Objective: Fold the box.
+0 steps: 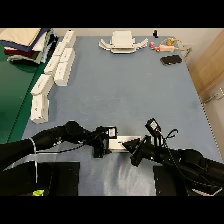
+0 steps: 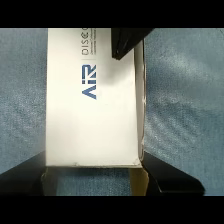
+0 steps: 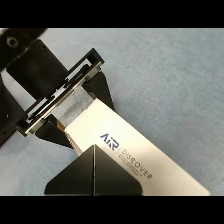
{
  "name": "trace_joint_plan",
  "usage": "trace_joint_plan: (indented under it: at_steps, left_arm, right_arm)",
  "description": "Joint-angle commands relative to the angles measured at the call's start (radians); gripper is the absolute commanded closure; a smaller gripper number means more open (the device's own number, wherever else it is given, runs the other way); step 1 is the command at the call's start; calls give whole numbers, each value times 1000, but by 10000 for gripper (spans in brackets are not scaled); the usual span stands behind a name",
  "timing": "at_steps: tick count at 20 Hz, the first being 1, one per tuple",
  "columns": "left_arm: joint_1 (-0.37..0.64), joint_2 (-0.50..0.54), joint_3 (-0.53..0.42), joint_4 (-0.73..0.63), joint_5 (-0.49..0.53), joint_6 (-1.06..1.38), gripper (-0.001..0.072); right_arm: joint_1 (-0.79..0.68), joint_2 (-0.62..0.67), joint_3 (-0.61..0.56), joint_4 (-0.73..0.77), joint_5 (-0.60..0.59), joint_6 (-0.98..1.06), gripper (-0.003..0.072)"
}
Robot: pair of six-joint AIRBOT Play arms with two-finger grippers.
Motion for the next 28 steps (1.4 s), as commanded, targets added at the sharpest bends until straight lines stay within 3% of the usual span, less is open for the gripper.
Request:
trace_joint_plan:
  at_steps: [1, 8, 18, 28]
  left_arm:
    - [1, 1, 1, 1, 0, 1, 223]
    - [1, 1, 1, 1, 0, 1, 223]
    - [1, 1, 1, 1, 0, 1, 223]
    - [1, 1, 1, 1, 0, 1, 223]
  right_arm:
    - [0, 2, 1, -16, 5, -21, 683]
    - [0, -6, 1, -143, 5, -32, 683]
    - [75, -170, 1, -145, 42, -32, 682]
    - [75, -177, 2, -142, 4, -32, 683]
